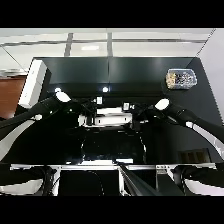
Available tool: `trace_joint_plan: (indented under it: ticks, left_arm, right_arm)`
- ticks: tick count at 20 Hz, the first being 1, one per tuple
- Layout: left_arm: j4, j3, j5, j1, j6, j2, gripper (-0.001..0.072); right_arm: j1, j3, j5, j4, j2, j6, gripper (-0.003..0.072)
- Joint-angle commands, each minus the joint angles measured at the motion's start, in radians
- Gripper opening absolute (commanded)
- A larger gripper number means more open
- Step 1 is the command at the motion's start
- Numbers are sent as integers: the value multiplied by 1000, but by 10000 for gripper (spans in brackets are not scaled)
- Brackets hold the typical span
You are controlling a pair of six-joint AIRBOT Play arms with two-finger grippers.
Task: Fold the box and place the chain.
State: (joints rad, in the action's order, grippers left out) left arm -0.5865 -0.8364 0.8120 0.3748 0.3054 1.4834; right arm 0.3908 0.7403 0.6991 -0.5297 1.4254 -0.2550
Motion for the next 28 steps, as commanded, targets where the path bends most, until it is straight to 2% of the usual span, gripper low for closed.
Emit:
trace_joint_plan:
  ticks: [1,24,28]
  left_arm:
    - [0,0,0,-1,0,1,25]
    - [0,0,-1,-1,0,1,25]
    - [0,0,-1,-1,0,1,25]
  right_arm:
    - [1,7,-4,-11,6,25,711]
    - [5,7,14,-30,6,16,709]
    - [24,7,11,-72,8,22,710]
